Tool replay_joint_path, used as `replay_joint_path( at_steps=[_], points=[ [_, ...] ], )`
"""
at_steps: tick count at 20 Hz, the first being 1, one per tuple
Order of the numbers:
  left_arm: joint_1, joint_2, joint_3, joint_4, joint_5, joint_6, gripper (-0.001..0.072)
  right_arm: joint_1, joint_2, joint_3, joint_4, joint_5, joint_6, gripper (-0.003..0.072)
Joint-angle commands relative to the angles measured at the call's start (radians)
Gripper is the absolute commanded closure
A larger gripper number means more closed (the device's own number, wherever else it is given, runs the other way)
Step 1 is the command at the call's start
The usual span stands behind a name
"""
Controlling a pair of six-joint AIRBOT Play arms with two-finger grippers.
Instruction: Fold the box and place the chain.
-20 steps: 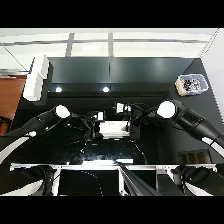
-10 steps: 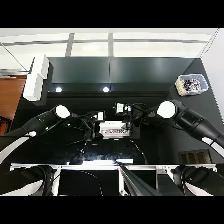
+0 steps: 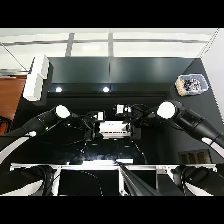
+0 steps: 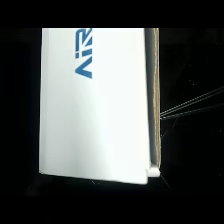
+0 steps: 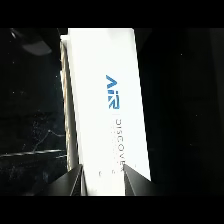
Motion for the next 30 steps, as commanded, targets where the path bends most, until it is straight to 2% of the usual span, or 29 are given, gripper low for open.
replay_joint_path(
  at_steps=[1,30],
  points=[
    [0.001,0.000,0.000,0.000,0.000,0.000,0.0378,0.001,0.000,0.000,0.001,-0.001,0.000,0.0366],
    [0.001,0.000,0.000,0.000,0.000,0.000,0.0377,0.001,-0.028,-0.002,0.001,0.027,0.057,0.0367]
  ],
)
